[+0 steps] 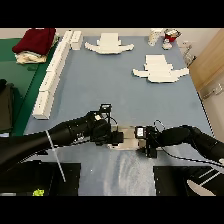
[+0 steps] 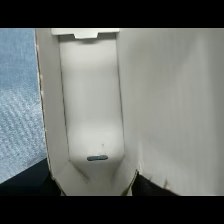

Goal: Fold the box.

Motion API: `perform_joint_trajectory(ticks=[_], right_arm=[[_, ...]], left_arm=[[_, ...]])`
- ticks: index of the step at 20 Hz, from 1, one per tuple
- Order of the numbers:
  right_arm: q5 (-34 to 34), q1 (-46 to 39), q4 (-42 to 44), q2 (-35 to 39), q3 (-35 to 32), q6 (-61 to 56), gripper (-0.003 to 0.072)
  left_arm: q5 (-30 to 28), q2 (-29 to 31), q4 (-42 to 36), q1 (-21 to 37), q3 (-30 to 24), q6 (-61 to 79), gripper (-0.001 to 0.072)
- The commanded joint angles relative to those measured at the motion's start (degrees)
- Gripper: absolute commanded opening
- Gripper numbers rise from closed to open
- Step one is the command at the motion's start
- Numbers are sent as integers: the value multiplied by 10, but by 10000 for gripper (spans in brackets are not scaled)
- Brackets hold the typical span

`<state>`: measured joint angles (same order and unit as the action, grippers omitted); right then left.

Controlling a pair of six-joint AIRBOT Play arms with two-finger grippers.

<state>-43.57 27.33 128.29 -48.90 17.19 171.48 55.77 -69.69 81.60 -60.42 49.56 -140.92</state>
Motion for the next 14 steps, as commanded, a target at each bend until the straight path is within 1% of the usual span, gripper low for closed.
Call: perform_joint_trajectory(ticks=[1,5,7,12,13,14], right_arm=[[0,0,0,0,0,0,506],[0,0,0,0,0,0,507],[0,0,0,0,0,0,506],[0,0,0,0,0,0,506],[0,0,0,0,0,0,506],[0,0,0,0,0,0,506]], left_arm=[[45,-37,20,-3,33,-19,404],[59,-72,32,-8,66,-31,404],[75,-87,46,-15,80,-31,404],[83,-97,46,-17,80,-31,403],[84,-97,46,-17,80,-31,307],[83,-97,46,-18,80,-30,13]])
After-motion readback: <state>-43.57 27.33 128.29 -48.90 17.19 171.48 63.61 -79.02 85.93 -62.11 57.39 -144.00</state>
